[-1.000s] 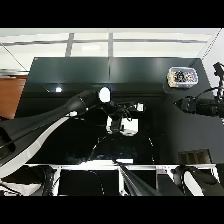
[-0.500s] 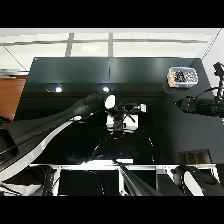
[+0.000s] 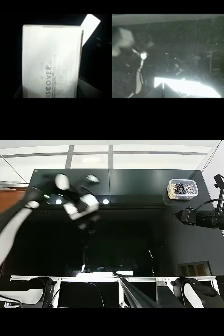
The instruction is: Fold the box and place the chain.
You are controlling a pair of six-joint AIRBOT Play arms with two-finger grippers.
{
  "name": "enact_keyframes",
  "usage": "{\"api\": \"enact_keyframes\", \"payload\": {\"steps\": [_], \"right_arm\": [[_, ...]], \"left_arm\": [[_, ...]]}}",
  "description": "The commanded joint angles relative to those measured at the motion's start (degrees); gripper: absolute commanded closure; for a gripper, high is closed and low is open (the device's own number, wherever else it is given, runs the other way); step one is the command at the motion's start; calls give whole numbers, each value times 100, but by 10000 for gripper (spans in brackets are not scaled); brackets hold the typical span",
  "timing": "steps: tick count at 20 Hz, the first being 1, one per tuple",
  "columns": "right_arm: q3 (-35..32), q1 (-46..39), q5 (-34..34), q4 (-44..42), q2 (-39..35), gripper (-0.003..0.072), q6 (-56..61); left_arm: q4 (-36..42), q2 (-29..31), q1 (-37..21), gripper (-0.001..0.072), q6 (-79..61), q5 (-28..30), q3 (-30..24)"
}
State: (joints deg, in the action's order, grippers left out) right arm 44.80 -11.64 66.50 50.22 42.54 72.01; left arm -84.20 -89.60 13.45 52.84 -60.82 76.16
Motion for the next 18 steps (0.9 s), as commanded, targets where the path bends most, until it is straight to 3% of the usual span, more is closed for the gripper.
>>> {"api": "enact_keyframes", "payload": {"steps": [1, 4, 7, 11, 14, 15, 16, 18], "right_arm": [[7, -2, -44, -212, -7, 670, 44], [7, -2, -76, -225, -7, 671, 48], [7, -2, -92, -352, -7, 670, 63], [7, -2, -350, -459, -2, 670, 68], [7, -2, -378, -501, 0, 671, 136], [7, -2, -376, -498, 0, 671, 175], [7, -2, -378, -498, 0, 671, 175], [7, -2, -378, -498, 0, 670, 173]], "left_arm": [[-463, -302, -1823, 482, 981, 243, 483], [90, -1257, -2855, 478, 1095, -197, 1947], [531, -2225, -3292, 478, 1106, -326, 3320], [531, -3176, -3300, 457, 1047, 26, 4334], [505, -3517, -3222, 435, 1049, 240, 4347], [498, -3565, -3213, 239, 1071, 245, 4347], [498, -3560, -3215, -11, 1099, 310, 4352], [433, -3364, -3215, -11, 1364, 343, 4417]]}}
